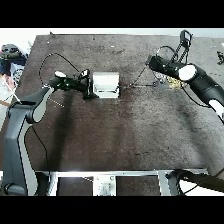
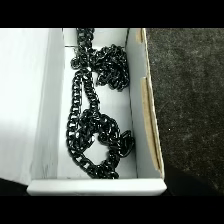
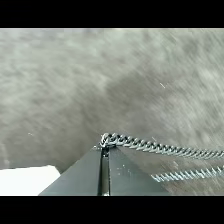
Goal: Fold the box and place the chain.
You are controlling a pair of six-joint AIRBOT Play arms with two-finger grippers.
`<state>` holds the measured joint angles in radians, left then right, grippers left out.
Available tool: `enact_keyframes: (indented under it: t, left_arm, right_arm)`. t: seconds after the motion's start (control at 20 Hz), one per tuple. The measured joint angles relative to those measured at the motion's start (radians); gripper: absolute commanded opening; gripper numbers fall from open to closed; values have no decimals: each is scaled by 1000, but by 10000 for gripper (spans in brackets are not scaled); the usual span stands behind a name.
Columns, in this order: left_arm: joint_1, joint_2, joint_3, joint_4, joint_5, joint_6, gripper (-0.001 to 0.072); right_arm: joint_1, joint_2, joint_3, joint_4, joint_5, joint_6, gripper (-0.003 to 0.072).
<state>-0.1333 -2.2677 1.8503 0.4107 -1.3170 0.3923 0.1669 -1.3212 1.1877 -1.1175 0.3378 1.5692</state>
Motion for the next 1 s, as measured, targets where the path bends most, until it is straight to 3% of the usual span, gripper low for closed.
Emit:
enact_keyframes:
  t: [0.5, 1.0]
  left_arm:
    - [0, 0, 0, 0, 0, 0, 447]
    - [0, 0, 0, 0, 0, 0, 447]
  right_arm:
    - [176, 114, 51, -32, -179, -55, 10]
    - [314, 64, 122, -43, -275, -34, 10]
